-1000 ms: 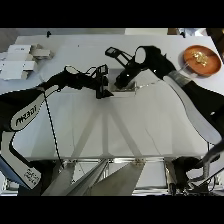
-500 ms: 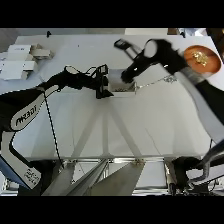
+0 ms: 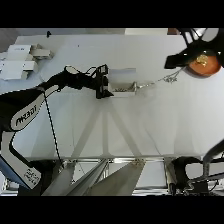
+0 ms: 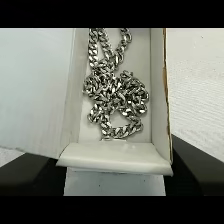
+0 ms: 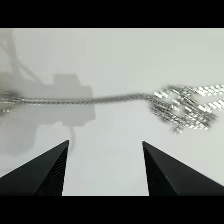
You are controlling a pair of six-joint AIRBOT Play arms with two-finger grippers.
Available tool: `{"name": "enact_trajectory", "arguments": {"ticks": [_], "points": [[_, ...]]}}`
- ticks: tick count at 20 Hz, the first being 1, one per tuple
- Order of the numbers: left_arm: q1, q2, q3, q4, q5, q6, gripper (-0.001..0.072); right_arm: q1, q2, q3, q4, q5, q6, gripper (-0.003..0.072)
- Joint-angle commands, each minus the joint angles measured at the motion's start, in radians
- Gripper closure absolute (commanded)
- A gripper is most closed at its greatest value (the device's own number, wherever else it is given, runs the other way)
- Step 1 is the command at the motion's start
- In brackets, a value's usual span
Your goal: Fold the box and place the chain.
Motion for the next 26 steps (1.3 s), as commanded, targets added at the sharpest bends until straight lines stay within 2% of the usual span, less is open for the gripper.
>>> {"name": "enact_trajectory", "arguments": {"ticks": [1, 3, 4, 7, 13, 14, 18, 20, 21, 26], "points": [[0.000, -0.001, 0.001, 0.000, 0.000, 0.000, 0.0314, -0.092, -0.087, 0.000, -0.118, 0.024, 0.029, 0.0160], [0.000, -0.001, 0.001, 0.000, 0.000, 0.000, 0.0314, -0.089, -0.151, 0.000, -0.155, 0.006, 0.027, 0.0138], [0.000, -0.001, 0.001, 0.000, 0.000, 0.000, 0.0314, -0.085, -0.180, 0.000, -0.153, -0.023, 0.027, 0.0066], [0.000, -0.001, 0.001, 0.000, 0.000, 0.000, 0.0314, -0.061, -0.233, 0.000, -0.154, -0.107, 0.018, 0.0052], [0.000, -0.001, 0.001, 0.000, 0.000, 0.000, 0.0314, -0.030, -0.289, 0.000, -0.143, -0.172, 0.019, 0.0046], [0.000, -0.001, 0.001, 0.000, 0.000, 0.000, 0.0314, -0.029, -0.289, 0.000, -0.144, -0.182, 0.019, 0.0095], [0.000, -0.001, 0.001, 0.000, 0.000, 0.000, 0.0314, -0.027, -0.288, 0.000, -0.143, -0.179, 0.019, 0.0396], [0.000, -0.001, 0.001, 0.000, 0.000, 0.000, 0.0314, -0.025, -0.286, 0.000, -0.143, -0.173, 0.019, 0.0653], [0.000, -0.001, 0.001, 0.000, 0.000, 0.000, 0.0314, -0.021, -0.281, 0.000, -0.143, -0.165, 0.019, 0.0672], [0.000, -0.001, 0.001, 0.000, 0.000, 0.000, 0.0314, 0.030, -0.182, 0.000, -0.143, -0.097, 0.015, 0.0672]]}}
